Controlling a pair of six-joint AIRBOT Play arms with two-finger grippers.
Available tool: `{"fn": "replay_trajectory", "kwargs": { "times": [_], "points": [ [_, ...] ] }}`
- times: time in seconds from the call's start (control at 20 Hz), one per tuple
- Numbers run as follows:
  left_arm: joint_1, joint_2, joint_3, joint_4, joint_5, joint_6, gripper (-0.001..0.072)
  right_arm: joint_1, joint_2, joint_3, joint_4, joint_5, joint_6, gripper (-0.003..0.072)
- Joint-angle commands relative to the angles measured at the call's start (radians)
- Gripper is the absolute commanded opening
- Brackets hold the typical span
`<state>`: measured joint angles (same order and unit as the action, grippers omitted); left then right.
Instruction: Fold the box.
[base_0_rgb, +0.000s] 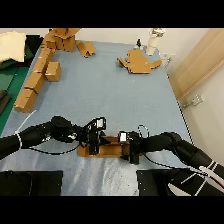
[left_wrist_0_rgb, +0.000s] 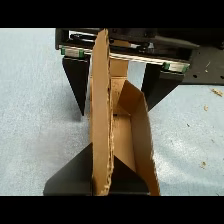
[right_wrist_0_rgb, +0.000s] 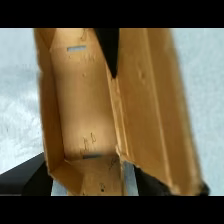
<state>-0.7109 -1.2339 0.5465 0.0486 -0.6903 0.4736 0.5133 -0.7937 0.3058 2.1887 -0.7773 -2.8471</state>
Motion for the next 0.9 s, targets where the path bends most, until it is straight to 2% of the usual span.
{"fn": "replay_trajectory", "kwargs": {
  "times": [0.0,0.25,0.85],
  "points": [
    [0.000,0.000,0.000,0.000,0.000,0.000,0.0014,0.000,-0.014,0.000,0.000,-0.012,-0.008,0.0720],
    [0.000,0.000,0.000,0.000,0.000,0.000,0.0013,0.000,-0.042,0.000,0.045,0.013,-0.090,0.0720],
    [0.000,0.000,0.000,0.000,0.000,0.000,0.0014,0.000,-0.041,-0.012,0.045,0.018,-0.113,0.0698]
  ]
}}
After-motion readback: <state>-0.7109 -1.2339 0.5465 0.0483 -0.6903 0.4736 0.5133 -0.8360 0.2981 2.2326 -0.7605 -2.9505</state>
